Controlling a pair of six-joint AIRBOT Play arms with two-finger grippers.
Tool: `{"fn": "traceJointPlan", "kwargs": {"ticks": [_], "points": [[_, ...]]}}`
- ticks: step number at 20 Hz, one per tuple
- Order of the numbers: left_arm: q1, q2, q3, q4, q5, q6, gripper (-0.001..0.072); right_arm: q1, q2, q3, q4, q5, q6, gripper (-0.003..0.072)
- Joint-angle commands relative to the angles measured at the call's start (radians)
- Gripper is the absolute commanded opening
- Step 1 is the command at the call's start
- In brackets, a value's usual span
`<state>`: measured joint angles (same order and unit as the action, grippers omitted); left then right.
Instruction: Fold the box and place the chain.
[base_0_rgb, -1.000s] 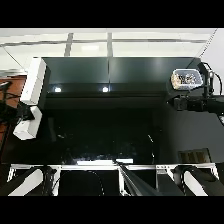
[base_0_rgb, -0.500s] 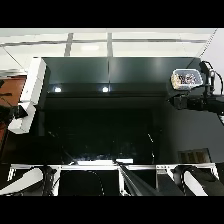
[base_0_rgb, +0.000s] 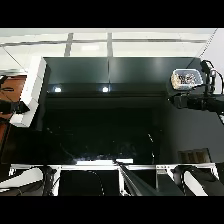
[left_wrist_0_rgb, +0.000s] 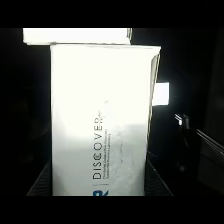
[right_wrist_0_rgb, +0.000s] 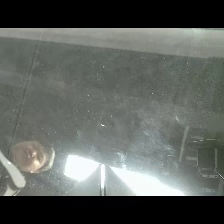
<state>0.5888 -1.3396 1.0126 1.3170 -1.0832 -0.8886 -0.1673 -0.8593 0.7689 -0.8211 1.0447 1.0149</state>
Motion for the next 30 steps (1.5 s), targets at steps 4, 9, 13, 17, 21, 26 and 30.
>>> {"fn": "traceJointPlan", "kwargs": {"ticks": [4,9,13,17,21,26,30], "points": [[0.022,-0.017,0.019,-0.011,0.025,0.031,0.0388,0.000,0.000,0.000,0.000,-0.007,0.003,0.0023],[-0.018,0.003,0.116,-0.077,0.031,0.000,0.0715,0.000,0.000,0.000,0.001,-0.024,0.003,0.0023],[-0.132,0.119,0.250,-0.169,0.005,-0.120,0.0676,0.090,-0.022,-0.001,0.000,-0.146,0.002,0.0023],[-0.352,0.266,0.107,-0.267,0.031,-0.143,0.0029,0.229,-0.161,-0.005,-0.034,-0.333,0.003,0.0022],[-0.563,0.341,-0.192,-0.275,0.278,-0.137,0.0029,0.233,-0.297,-0.018,-0.097,-0.415,0.003,0.0022],[-0.581,0.359,-0.237,-0.278,0.289,-0.140,0.0030,0.230,-0.296,-0.017,-0.118,-0.414,0.002,0.0023],[-0.582,0.358,-0.237,-0.279,0.291,-0.140,0.0030,0.230,-0.296,-0.017,-0.118,-0.414,0.002,0.0023]]}}
